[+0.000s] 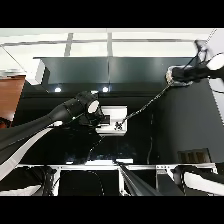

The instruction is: Fold the box and place the chain.

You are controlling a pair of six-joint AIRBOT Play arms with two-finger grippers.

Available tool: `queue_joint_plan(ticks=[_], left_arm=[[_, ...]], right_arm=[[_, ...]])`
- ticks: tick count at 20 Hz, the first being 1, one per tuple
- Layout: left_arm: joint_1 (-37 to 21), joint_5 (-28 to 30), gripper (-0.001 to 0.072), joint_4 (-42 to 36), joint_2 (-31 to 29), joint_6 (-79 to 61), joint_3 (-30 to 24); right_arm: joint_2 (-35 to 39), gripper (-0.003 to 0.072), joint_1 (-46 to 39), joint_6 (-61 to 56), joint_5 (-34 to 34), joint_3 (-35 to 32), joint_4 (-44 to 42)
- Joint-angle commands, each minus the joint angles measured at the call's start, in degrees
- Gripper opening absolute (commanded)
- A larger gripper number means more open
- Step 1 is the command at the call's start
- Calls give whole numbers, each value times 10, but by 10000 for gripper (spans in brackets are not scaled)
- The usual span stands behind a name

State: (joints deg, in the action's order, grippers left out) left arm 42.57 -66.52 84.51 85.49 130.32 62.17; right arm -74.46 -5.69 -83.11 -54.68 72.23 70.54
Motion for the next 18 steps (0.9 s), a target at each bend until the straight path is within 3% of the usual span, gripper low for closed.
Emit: queue_joint_plan(ticks=[1, 5, 10, 14, 18], left_arm=[[-1, 0, 31, 0, 0, 0, 1], [-1, 0, 31, 1, 0, 0, 1], [-1, 0, 31, 1, 0, 0, 1], [-1, 0, 31, 1, 0, 0, 1], [-1, 0, 30, 1, 0, 0, 1]], right_arm=[[151, 20, 0, 31, -56, 0, -5], [259, 20, 0, 67, -105, 0, -118], [282, 20, 2, 135, -171, 0, -361], [281, 20, 53, 137, -185, -15, -374], [276, 21, 146, 136, -144, -110, -369]])
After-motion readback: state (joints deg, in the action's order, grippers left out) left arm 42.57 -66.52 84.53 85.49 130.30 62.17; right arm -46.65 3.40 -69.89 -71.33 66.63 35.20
